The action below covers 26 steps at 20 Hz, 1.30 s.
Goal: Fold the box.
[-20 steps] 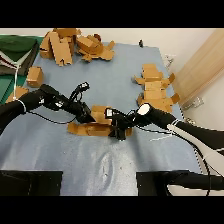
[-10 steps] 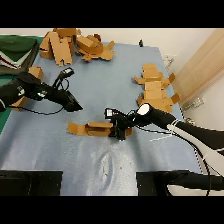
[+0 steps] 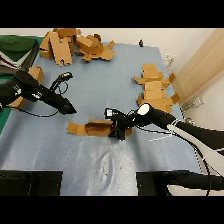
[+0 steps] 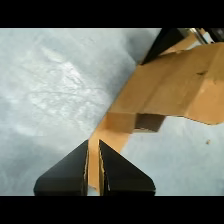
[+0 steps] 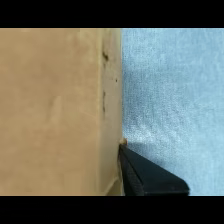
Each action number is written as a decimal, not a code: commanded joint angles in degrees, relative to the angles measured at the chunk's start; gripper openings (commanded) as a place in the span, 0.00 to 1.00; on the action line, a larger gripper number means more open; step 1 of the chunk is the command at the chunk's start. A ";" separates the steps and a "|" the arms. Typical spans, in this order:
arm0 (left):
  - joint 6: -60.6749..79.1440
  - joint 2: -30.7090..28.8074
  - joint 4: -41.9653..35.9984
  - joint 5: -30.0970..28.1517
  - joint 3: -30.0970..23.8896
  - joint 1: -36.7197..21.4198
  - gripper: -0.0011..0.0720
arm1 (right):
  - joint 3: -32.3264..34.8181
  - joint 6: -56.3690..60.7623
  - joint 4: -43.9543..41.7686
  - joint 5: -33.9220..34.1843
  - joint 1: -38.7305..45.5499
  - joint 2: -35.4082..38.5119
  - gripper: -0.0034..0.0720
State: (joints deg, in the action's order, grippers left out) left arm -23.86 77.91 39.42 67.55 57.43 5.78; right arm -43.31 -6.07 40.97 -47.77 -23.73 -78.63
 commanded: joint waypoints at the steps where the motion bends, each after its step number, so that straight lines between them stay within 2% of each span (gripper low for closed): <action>1: -1.46 -0.04 -0.83 3.17 -0.02 1.01 0.17 | -0.07 0.02 0.00 0.26 0.04 0.02 0.74; 5: -1.66 -0.04 -0.85 3.69 -0.02 3.58 0.17 | -0.04 0.04 0.00 0.24 0.04 0.02 0.75; 10: -1.66 -0.04 -0.61 3.45 -0.02 3.82 0.17 | -0.07 0.07 -0.04 0.00 0.04 0.72 0.75; 12: -1.66 -0.04 -0.61 3.32 -0.02 3.85 0.17 | -0.04 0.11 0.00 0.00 0.04 0.81 0.83; 24: -1.90 -0.04 -1.44 4.22 -0.02 3.89 0.16 | -0.04 0.09 0.17 -0.04 0.02 -0.35 0.83; 25: -2.51 -0.04 -2.82 6.32 -0.02 3.91 0.03 | -0.04 0.09 0.17 -0.02 -0.17 -0.46 0.83; 26: -2.67 -0.04 -4.04 8.39 -0.02 4.20 0.03 | -0.04 0.09 0.13 -0.02 -0.35 -0.44 0.83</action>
State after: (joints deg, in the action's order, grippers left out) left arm -25.80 77.91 37.67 72.25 57.43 9.67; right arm -43.33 -6.02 41.04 -47.75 -23.77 -78.74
